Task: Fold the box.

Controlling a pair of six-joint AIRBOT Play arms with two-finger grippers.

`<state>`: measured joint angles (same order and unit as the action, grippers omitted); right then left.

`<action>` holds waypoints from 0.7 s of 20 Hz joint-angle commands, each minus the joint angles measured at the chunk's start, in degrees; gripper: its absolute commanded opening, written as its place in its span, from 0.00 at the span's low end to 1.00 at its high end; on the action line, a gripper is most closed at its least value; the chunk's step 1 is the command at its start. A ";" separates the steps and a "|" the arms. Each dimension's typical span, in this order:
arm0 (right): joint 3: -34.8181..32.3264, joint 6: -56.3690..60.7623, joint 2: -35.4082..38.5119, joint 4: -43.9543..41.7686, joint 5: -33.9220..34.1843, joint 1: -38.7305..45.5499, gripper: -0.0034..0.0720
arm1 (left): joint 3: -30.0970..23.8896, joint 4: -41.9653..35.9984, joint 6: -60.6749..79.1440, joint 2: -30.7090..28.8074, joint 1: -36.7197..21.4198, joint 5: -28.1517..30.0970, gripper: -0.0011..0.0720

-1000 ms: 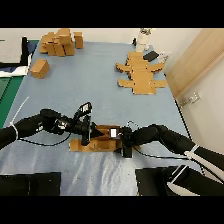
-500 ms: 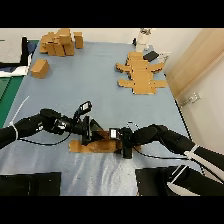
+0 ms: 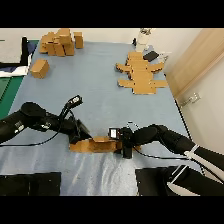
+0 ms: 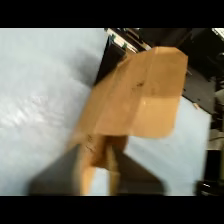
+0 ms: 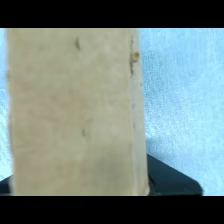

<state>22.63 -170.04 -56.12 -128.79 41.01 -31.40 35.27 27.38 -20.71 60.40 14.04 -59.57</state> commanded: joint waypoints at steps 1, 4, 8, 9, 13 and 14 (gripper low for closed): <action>0.02 0.02 0.00 0.00 -0.02 -0.02 0.80 | -0.11 6.27 -25.77 -3.91 2.58 -11.10 0.03; 0.02 0.02 0.00 -0.02 0.00 -0.02 0.80 | -0.07 6.01 -38.45 -3.61 11.98 -2.78 0.03; 0.02 0.02 0.00 0.00 0.00 -0.02 0.80 | -0.02 1.77 -41.94 -1.75 18.10 18.80 0.03; 0.02 0.02 0.00 0.02 0.00 -0.02 0.80 | -0.02 1.46 -41.97 -1.42 17.97 22.88 0.03; 0.02 0.02 0.00 0.00 0.00 -0.02 0.80 | -0.02 0.74 -41.94 0.33 17.64 35.28 0.03; 0.02 0.02 0.00 0.00 0.02 -0.02 0.80 | -0.02 0.96 -41.88 1.49 17.66 35.60 0.03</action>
